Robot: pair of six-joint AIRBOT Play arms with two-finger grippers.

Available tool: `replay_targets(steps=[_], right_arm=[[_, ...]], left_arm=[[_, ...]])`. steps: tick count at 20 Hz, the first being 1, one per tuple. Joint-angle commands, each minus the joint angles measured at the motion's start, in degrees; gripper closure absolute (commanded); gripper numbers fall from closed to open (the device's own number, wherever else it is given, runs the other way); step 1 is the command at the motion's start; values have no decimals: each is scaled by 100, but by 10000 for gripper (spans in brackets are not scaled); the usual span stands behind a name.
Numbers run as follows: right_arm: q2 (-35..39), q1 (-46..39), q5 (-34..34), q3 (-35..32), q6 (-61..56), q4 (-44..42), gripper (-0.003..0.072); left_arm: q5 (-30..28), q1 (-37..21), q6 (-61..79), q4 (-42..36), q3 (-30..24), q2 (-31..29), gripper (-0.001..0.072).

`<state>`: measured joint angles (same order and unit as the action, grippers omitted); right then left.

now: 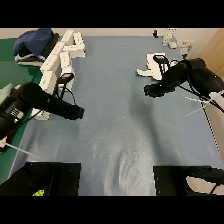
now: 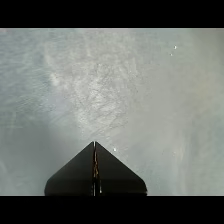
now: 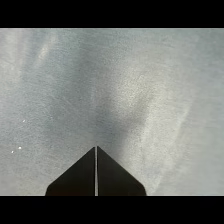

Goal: Fold the box.

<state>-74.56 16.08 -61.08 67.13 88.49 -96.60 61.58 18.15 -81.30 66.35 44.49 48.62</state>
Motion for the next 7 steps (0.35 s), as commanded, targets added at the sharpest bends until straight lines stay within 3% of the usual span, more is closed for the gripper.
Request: replay_targets(steps=[1,7], right_arm=[[-4,-2,2,4,0,2,670],[-4,-2,0,4,0,0,670]], left_arm=[[-911,610,-232,4,-505,-26,698],[-894,651,-229,-81,-503,-7,698]])
